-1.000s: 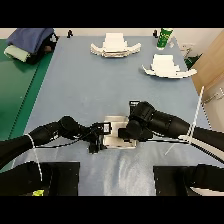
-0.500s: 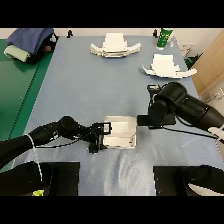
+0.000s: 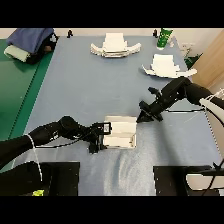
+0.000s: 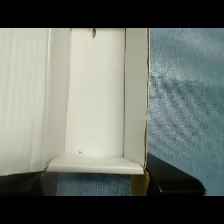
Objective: Fold the box.
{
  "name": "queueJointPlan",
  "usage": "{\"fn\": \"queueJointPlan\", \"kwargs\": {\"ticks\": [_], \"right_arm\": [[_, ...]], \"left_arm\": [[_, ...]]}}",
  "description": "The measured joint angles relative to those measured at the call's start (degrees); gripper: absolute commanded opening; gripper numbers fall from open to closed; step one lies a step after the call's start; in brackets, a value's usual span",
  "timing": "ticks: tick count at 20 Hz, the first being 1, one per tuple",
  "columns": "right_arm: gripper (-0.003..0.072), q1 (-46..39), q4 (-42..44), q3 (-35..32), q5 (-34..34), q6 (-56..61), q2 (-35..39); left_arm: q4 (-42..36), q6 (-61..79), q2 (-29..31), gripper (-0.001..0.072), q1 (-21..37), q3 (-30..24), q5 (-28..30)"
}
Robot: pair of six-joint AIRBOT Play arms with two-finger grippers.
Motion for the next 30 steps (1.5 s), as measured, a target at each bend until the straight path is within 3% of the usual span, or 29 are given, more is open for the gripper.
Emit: {"fn": "queueJointPlan", "kwargs": {"ticks": [7, 12, 14, 22, 30], "right_arm": [[0.0002, 2.6, 10.8, 0.0, -8.9, -17.4, -4.5], [0.0002, 8.4, 10.1, -0.7, -7.3, -22.4, 0.5], [0.0002, 11.6, 8.0, -2.6, -2.3, -24.2, 4.3], [0.0001, 27.4, -2.9, -15.9, 28.9, -28.2, 23.6], [0.0004, 41.8, -10.4, -26.3, 51.1, -28.7, 32.9]], "left_arm": [[0.0, 0.0, 0.0, 0.0520, 0.0, 0.0, 0.0], [0.0, 0.0, 0.0, 0.0520, 0.0, 0.0, 0.0], [0.0, 0.0, 0.0, 0.0520, 0.0, 0.0, 0.0], [0.0, 0.0, 0.0, 0.0520, 0.0, 0.0, 0.0], [0.0, 0.0, 0.0, 0.0520, 0.0, 0.0, 0.0]]}}
